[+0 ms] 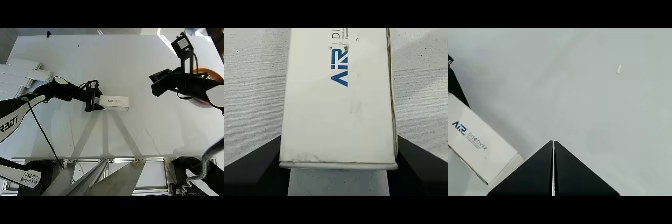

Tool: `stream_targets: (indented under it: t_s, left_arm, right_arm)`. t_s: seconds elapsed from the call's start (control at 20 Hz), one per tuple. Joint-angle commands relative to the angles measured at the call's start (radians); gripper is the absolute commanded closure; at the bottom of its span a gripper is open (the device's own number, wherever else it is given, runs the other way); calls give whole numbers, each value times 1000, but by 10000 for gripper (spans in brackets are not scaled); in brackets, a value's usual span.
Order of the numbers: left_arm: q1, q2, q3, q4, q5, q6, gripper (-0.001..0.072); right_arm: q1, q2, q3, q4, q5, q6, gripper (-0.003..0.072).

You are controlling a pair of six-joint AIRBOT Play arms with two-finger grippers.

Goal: Fold the box and place the chain.

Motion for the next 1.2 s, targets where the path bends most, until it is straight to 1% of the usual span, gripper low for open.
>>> stream_targets:
  t_s: [0.0, 0.5, 0.55, 0.6, 0.65, 0.7, 0.85, 0.95, 1.15]
  left_arm:
    - [0, 1, 0, 0, 0, 0, 336]
    - [0, 1, 0, 0, -3, 1, 339]
    - [0, 1, 0, -5, -1, 1, 406]
    - [0, 1, 0, -7, 1, 1, 533]
    - [1, 1, 0, -6, 0, 0, 688]
    - [1, 1, 0, -6, -1, -7, 703]
    - [1, 12, 0, -7, 0, -85, 704]
    - [2, 42, 0, -6, 5, -163, 704]
    - [3, 127, 0, -6, 9, -218, 706]
  right_arm:
    - [-8, 22, 1, -38, -7, 20, 677]
    - [-8, 22, 1, -38, -7, 20, 677]
    - [-8, 22, 1, -38, -7, 19, 677]
    - [-8, 22, 1, -38, -7, 20, 677]
    - [-8, 22, 1, -38, -7, 20, 677]
    - [-8, 22, 1, -38, -7, 20, 677]
    - [-8, 22, 1, -38, -7, 20, 677]
    - [-8, 22, 1, -38, -7, 20, 677]
    - [-8, 22, 1, -38, -7, 20, 677]
